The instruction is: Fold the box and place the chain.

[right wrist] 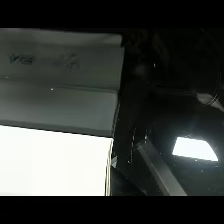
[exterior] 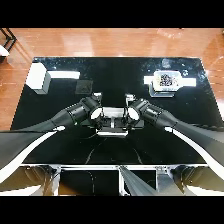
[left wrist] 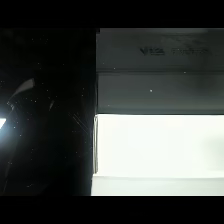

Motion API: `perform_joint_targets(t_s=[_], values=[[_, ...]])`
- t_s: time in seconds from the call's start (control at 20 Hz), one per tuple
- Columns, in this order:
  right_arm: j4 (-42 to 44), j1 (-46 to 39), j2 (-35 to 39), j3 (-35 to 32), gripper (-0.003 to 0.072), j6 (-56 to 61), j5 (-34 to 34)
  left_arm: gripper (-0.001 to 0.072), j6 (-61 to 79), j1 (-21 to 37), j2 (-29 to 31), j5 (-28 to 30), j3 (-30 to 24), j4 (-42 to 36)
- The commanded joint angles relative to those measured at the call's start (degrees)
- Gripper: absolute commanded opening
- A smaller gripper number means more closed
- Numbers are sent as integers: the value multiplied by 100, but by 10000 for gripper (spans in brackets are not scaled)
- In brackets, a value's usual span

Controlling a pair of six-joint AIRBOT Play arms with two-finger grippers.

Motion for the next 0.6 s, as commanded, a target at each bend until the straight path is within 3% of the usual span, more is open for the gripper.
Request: perform_joint_targets(t_s=[0.0, 0.25, 0.35, 0.4, 0.55], values=[[46, 4, -4, 0, 20, -35, 15, 21, 35, 4, -2, 24, 2, 28], [37, 13, -2, 0, 31, -37, 7, 21, 35, 4, -2, 24, 2, 28], [39, 9, 0, 0, 322, -33, 33, 21, 35, 4, -2, 24, 2, 28], [24, 0, 4, 0, 379, -42, 85, 21, 35, 4, -2, 24, 2, 28], [-55, -7, 103, 0, 380, -184, 188, 21, 35, 4, -2, 24, 2, 28]])
